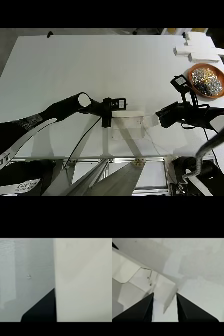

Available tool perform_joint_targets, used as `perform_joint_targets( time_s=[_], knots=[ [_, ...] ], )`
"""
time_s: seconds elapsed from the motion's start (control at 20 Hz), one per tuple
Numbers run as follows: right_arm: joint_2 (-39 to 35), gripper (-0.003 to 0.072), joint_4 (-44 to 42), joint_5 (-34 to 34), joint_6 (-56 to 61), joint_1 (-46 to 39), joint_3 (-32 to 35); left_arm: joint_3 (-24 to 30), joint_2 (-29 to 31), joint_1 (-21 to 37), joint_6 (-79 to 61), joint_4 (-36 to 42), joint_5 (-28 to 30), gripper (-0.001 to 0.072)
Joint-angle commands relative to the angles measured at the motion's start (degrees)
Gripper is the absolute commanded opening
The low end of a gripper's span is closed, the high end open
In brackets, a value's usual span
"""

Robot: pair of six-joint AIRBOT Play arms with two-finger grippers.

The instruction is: Fold the box and place the chain.

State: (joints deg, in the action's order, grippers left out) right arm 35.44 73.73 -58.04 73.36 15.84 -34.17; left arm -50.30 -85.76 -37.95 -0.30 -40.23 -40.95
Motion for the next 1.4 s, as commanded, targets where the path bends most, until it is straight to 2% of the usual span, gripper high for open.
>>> perform_joint_targets(
  time_s=[0.0, 0.1, 0.8, 1.35],
  knots=[
    [0.0, 0.0314, 0.0, 0.0, 0.0, 0.0, 0.0, -1.5, 0.1, 3.3, -5.8, 3.3, -6.5, 0.0002],
    [0.0, 0.0314, 0.0, 0.0, 0.0, 0.0, 0.0, -2.7, 0.1, 4.9, -5.4, 3.3, -9.3, 0.0002],
    [0.0, 0.0313, -0.1, 0.3, 0.1, 0.0, 0.0, -3.2, -1.4, 4.8, 9.6, -8.3, -10.3, 0.0002],
    [0.0, 0.0313, -0.1, 0.2, 0.1, 0.0, 0.0, -3.4, -0.1, 4.3, 12.0, -10.3, -8.8, 0.0003]
  ],
)
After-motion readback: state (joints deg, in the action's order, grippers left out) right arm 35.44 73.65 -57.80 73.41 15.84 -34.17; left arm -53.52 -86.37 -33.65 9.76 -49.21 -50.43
